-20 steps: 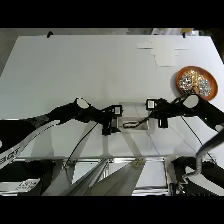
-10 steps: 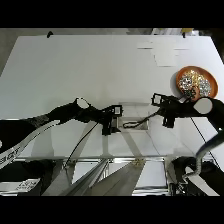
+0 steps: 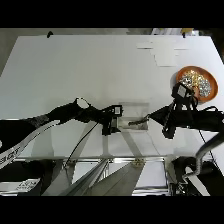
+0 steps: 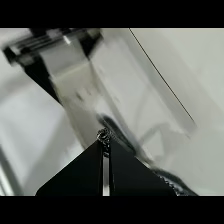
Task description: Fold the box and place the chain.
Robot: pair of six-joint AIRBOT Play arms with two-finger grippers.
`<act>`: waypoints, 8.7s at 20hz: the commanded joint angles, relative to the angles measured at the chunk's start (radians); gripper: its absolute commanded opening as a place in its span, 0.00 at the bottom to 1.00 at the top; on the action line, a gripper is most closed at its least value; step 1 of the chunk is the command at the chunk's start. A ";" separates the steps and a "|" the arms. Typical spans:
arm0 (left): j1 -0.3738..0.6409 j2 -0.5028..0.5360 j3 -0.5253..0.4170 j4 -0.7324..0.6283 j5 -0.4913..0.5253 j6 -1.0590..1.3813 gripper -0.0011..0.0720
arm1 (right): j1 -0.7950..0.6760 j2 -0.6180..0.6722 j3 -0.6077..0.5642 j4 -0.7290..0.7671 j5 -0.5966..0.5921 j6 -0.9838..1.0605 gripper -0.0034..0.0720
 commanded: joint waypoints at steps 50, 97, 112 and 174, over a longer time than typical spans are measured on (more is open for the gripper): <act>0.001 0.000 0.000 0.000 0.000 0.000 0.30 | 0.066 -0.362 -0.091 -0.390 -0.332 -0.363 0.55; 0.001 0.000 0.000 0.000 0.000 0.000 0.30 | 0.374 -0.330 -0.054 0.048 -0.402 0.044 0.31; 0.001 0.000 0.000 0.000 0.000 0.000 0.30 | -0.031 -0.219 0.002 -0.381 -0.220 0.016 0.07; 0.001 0.000 0.000 0.000 0.000 0.000 0.30 | 0.311 -0.394 0.083 -0.006 -0.177 -0.126 0.44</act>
